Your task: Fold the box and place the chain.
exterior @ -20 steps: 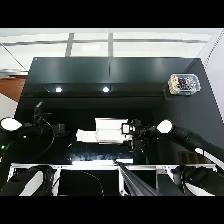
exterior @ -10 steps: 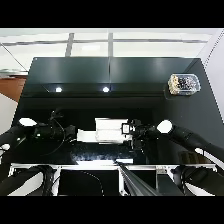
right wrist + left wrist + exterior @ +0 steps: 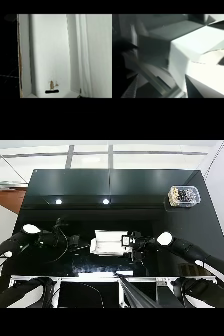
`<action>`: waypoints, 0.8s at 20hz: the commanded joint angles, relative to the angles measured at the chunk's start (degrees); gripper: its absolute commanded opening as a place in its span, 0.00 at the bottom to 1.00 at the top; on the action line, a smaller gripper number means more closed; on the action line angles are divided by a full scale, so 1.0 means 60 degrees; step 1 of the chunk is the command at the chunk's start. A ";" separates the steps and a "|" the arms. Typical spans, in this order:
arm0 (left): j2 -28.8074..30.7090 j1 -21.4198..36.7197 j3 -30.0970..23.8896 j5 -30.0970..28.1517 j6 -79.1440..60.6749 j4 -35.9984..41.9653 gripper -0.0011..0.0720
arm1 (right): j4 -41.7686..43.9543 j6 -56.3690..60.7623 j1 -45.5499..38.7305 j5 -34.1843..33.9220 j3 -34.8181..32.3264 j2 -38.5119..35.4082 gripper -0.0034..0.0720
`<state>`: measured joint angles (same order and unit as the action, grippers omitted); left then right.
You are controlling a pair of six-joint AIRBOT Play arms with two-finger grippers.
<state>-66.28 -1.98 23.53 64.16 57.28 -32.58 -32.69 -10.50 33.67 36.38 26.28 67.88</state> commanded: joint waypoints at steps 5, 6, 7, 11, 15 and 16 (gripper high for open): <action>0.0437 -0.1086 0.0794 0.0415 0.0164 -0.0084 0.97 | 0.0004 0.0004 0.0004 -0.0004 0.0000 0.0004 0.68; 0.0510 -0.1461 0.0794 -0.0025 0.0703 -0.0273 0.97 | 0.0007 0.0007 0.0004 -0.0004 0.0000 0.0004 0.68; 0.0546 -0.1843 0.0794 -0.0448 0.1140 -0.0477 0.97 | 0.0007 0.0004 0.0004 -0.0004 0.0000 0.0004 0.67; 0.0568 -0.3453 0.0798 -0.2204 0.2641 -0.1348 0.97 | 0.0004 0.0007 0.0004 -0.0004 0.0000 0.0004 0.67; 0.0565 -0.4182 0.0827 -0.3104 0.3537 -0.1585 0.97 | 0.0004 0.0007 0.0004 -0.0004 0.0000 0.0004 0.67; 0.0565 -0.4248 0.0834 -0.3195 0.3792 -0.1676 0.97 | 0.0007 0.0007 0.0004 -0.0004 0.0000 0.0004 0.67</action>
